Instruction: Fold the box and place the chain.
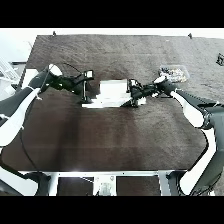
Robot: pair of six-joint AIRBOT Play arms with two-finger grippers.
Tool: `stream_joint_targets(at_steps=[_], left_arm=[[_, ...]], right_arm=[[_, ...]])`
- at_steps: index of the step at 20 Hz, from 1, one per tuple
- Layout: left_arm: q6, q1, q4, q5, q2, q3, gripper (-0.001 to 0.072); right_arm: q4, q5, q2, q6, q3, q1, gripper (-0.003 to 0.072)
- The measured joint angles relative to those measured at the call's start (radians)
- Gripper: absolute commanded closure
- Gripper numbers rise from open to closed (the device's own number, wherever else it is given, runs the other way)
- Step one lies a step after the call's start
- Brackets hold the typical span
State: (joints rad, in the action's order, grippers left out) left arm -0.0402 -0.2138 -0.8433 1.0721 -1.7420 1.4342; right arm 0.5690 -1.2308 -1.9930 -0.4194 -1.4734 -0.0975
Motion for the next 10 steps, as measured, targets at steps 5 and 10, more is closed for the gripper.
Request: stream_joint_targets(at_steps=[5,10], left_arm=[[0.028,-0.033,-0.029,-0.059,-0.029,0.0,0.0082],[0.039,-0.041,-0.03,-0.063,-0.037,0.0,0.017]], right_arm=[[0.0,0.0,0.0,0.0,0.0,0.0,0.0099],[0.0,0.0,0.0,0.0,0.0,0.0,0.0099]])
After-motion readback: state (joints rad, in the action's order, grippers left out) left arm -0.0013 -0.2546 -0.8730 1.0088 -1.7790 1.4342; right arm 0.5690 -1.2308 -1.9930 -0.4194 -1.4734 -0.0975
